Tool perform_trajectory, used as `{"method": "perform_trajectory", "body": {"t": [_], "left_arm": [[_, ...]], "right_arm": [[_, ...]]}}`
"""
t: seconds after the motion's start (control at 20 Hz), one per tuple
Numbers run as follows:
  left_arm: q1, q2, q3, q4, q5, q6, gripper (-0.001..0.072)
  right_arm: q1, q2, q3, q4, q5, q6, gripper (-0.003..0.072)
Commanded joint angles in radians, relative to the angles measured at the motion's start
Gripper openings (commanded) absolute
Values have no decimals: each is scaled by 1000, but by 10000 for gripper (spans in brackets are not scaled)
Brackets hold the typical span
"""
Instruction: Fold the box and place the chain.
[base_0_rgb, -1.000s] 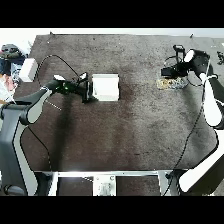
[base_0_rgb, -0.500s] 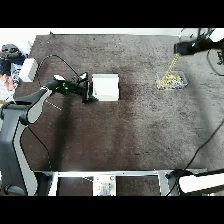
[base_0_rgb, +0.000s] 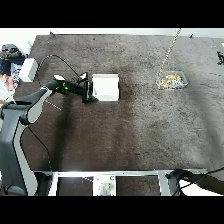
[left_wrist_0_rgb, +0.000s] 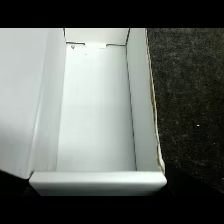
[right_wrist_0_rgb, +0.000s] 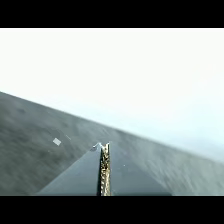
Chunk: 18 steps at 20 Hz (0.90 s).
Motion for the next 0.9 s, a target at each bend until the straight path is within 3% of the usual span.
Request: {"method": "perform_trajectory", "body": {"t": [0.0, 0.35, 0.85], "left_arm": [[0, 0, 1, 0, 0, 0, 404], [0, 0, 0, 0, 0, 0, 404], [0, 0, 1, 0, 0, 0, 404]], "right_arm": [[102, 21, 0, 1, 4, -14, 14], [273, -42, 0, 16, 88, -14, 14], [333, -329, 0, 142, 234, -13, 13]]}}
